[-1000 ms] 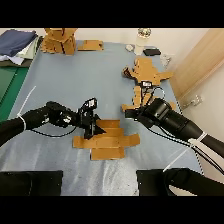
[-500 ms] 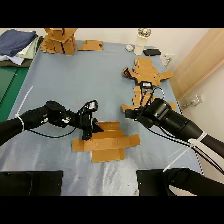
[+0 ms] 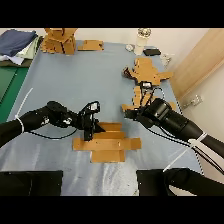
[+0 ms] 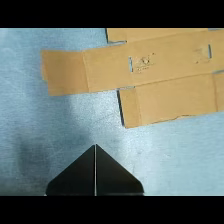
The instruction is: Fold the box.
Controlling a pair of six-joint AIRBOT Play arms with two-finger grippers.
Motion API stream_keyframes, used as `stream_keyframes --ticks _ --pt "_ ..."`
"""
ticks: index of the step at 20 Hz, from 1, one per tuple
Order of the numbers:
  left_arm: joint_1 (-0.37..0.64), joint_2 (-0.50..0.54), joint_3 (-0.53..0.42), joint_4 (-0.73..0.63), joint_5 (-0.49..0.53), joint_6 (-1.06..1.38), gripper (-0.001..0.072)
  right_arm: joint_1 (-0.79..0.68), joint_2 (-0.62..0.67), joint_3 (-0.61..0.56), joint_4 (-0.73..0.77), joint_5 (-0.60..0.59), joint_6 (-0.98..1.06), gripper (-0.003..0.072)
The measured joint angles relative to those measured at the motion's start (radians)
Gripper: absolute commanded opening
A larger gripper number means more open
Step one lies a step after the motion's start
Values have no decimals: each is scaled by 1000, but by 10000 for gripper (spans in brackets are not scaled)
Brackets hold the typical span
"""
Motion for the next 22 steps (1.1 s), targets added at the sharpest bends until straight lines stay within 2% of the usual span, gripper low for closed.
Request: stream_keyframes --ticks 7,16,22 --pt "-71 39 -29 -21 79 16 14 0 -1 0 -31 23 0 1" --pt "-84 43 -64 -36 88 -12 15 0 -2 0 -48 52 -3 1" --pt "-85 45 -66 17 86 -91 15 0 -2 0 -52 54 -3 1"
